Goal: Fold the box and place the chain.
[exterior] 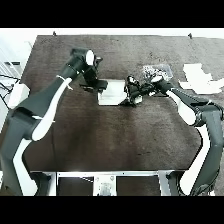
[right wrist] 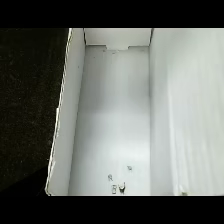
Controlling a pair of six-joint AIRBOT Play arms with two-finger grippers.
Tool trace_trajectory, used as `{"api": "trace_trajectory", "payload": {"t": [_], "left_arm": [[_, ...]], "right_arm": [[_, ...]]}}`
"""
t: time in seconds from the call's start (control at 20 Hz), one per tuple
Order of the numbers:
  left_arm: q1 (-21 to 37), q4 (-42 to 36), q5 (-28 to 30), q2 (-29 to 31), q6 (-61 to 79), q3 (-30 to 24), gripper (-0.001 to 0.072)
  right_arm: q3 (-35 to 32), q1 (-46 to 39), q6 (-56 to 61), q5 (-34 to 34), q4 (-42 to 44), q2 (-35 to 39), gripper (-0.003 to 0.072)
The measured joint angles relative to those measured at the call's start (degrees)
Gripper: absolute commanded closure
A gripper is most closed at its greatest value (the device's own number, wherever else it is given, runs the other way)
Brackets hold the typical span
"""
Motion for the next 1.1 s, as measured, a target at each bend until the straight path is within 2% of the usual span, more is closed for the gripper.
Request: {"api": "trace_trajectory", "payload": {"t": [0.2, 0.35, 0.55, 0.8, 0.85, 1.1], "left_arm": [[2.2, -0.9, -1.4, 6.3, 10.1, -0.4, 0.0213], [5.3, -7.1, -1.3, 9.3, 23.9, -2.6, 0.0214], [9.5, -18.3, 0.2, 10.7, 47.9, -6.4, 0.0216], [14.5, -22.8, 3.5, 11.0, 67.6, -14.6, 0.0208], [15.1, -23.8, 4.6, 11.0, 70.4, -16.1, -0.0011], [18.0, -33.0, 13.9, 9.8, 91.4, -25.5, -0.0011]], "right_arm": [[0.0, 0.0, 0.0, 0.0, 0.0, 0.0, 0.0107], [0.0, 0.0, 0.0, 0.0, 0.0, 0.0, 0.0107], [0.0, 0.0, 0.0, 0.0, 0.0, 0.0, 0.0107], [0.0, 0.0, 0.0, 0.0, 0.0, 0.0, 0.0107], [0.0, 0.0, 0.0, 0.0, 0.0, 0.0, 0.0107], [0.0, 0.0, 0.0, 0.0, 0.0, 0.0, 0.0107]]}}
